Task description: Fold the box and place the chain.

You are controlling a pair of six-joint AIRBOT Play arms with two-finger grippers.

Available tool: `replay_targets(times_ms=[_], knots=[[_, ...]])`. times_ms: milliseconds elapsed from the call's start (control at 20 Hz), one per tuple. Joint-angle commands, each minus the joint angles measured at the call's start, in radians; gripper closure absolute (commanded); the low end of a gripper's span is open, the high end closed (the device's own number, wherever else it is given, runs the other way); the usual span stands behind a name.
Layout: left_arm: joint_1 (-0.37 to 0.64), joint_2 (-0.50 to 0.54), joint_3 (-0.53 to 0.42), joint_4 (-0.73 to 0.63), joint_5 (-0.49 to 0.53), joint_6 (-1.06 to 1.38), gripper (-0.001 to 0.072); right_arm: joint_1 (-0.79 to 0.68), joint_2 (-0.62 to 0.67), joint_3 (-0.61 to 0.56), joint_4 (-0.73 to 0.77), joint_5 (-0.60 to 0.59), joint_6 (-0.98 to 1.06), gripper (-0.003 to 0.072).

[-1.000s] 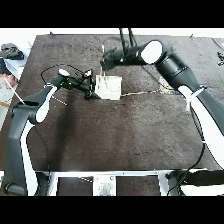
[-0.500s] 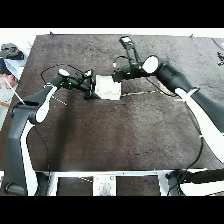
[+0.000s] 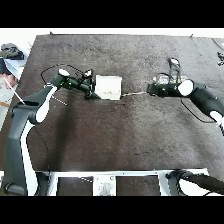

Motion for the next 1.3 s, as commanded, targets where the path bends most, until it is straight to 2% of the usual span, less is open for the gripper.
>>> replay_targets(times_ms=[0, 100, 150, 400, 600, 700, 750, 900, 1050, 1250], knots=[[0.000, -0.001, 0.000, 0.000, 0.000, 0.000, 0.0362, -0.097, -0.021, -0.121, -0.011, -0.193, 0.131, 0.0402], [0.000, -0.001, 0.000, 0.000, 0.000, 0.000, 0.0362, -0.108, -0.067, -0.119, 0.044, -0.276, 0.132, 0.0384], [0.000, -0.001, 0.000, 0.000, 0.000, 0.000, 0.0363, -0.108, -0.093, -0.112, 0.068, -0.302, 0.132, 0.0302], [0.000, -0.001, 0.000, 0.000, 0.000, 0.000, 0.0362, -0.108, -0.234, -0.033, 0.100, -0.365, 0.132, 0.0315], [0.000, -0.001, 0.000, 0.000, 0.000, 0.000, 0.0362, -0.107, -0.347, 0.077, 0.165, -0.361, 0.131, 0.0317], [0.000, -0.001, 0.000, 0.000, 0.000, 0.000, 0.0362, -0.103, -0.378, 0.114, 0.176, -0.339, 0.124, 0.0628], [0.000, -0.001, 0.000, 0.000, 0.000, 0.000, 0.0362, -0.092, -0.364, 0.117, 0.204, -0.327, 0.122, 0.0700], [0.000, -0.001, 0.000, -0.001, -0.001, 0.000, 0.0362, 0.023, -0.209, 0.117, 0.215, -0.311, 0.028, 0.0701], [0.000, -0.001, 0.000, -0.001, 0.001, 0.000, 0.0362, 0.171, -0.024, 0.118, 0.215, -0.355, -0.038, 0.0700], [0.000, -0.001, 0.000, -0.001, 0.000, 0.000, 0.0362, 0.323, 0.091, 0.120, 0.215, -0.448, -0.049, 0.0701]])
